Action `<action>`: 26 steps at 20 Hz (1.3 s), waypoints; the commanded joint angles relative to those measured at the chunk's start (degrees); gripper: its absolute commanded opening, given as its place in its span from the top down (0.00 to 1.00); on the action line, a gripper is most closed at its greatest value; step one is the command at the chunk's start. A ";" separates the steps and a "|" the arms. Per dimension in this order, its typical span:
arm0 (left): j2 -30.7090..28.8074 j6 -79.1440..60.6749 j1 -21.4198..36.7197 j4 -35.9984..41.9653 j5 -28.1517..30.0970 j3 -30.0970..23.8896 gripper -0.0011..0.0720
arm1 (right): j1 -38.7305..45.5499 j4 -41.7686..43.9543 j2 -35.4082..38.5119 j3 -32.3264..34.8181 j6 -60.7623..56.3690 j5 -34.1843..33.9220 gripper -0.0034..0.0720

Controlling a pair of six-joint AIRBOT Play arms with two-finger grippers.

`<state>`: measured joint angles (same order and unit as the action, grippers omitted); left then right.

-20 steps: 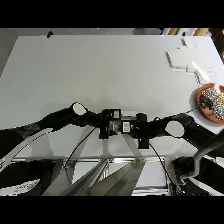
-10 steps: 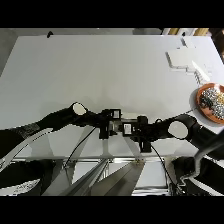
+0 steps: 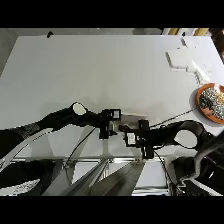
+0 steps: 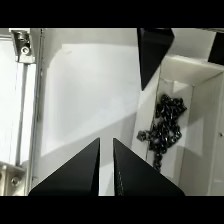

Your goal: Fold the box and place the chain.

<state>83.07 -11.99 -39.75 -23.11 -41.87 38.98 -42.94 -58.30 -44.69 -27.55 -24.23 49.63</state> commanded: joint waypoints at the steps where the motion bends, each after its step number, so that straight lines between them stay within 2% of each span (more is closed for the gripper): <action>1: -0.04 -0.02 0.02 -0.02 0.02 0.04 0.45 | -0.90 -0.17 -0.39 2.21 0.02 -7.98 0.84; 2: -0.04 -0.02 0.02 -0.04 0.02 0.02 0.45 | -0.15 -0.15 -1.01 2.21 0.00 -9.09 0.79; 6: -0.04 -0.02 0.02 -0.02 0.02 0.02 0.45 | 0.20 -0.17 -5.40 2.23 0.04 -11.56 0.77; 8: -0.04 -0.02 0.02 -0.02 0.02 0.02 0.45 | 0.20 -0.39 -7.69 2.23 0.04 -12.61 0.70; 15: -0.04 -0.02 0.02 -0.02 0.02 0.04 0.45 | 0.20 -0.35 -7.98 2.21 0.02 -14.56 0.70; 17: -0.04 -0.02 0.02 -0.02 0.02 0.04 0.45 | 0.20 -0.35 -7.78 2.21 0.02 -14.32 0.75; 19: -0.04 -0.02 0.02 -0.02 0.02 0.02 0.45 | 0.22 -0.37 -6.10 2.21 0.02 -12.74 0.74; 22: -0.04 0.00 0.02 -0.02 0.00 0.04 0.45 | 0.24 -1.73 0.35 2.19 0.02 -8.70 0.74; 24: -0.04 -0.02 0.02 -0.02 0.00 0.04 0.45 | 3.23 -3.30 5.38 2.19 0.02 -3.58 0.74; 26: -0.04 -0.02 0.02 -0.02 0.02 0.02 0.45 | 9.64 -6.21 9.86 2.21 0.07 3.76 0.74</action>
